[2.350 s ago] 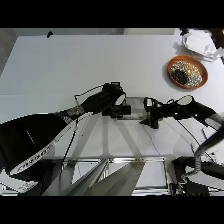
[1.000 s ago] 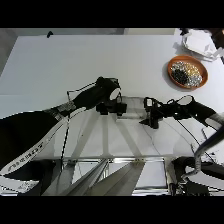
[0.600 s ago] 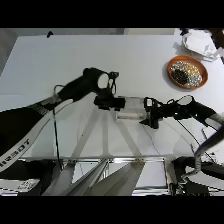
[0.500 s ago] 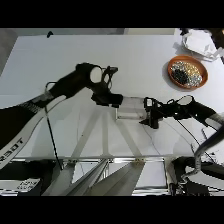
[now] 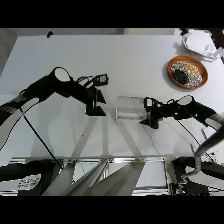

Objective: Fold the box and place the chain.

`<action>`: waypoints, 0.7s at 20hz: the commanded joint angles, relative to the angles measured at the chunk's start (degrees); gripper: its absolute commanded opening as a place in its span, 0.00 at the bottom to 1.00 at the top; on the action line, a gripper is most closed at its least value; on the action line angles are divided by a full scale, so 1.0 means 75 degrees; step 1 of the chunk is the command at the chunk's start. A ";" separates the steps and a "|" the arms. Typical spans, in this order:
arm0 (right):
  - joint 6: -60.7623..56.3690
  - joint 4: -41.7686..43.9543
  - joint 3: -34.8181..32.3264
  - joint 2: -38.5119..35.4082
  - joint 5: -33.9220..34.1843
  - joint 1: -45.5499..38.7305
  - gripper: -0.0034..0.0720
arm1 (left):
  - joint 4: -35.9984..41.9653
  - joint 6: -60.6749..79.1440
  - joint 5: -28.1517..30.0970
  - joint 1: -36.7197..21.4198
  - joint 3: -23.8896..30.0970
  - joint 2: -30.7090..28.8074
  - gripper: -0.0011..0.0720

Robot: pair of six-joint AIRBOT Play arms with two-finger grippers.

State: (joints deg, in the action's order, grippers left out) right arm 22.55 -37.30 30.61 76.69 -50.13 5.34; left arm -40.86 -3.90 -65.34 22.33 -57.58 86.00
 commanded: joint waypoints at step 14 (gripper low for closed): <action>0.0000 0.0003 -0.0003 0.0000 -0.0003 0.0000 0.65 | 0.1708 0.3308 0.3261 0.1521 0.0796 0.0912 0.99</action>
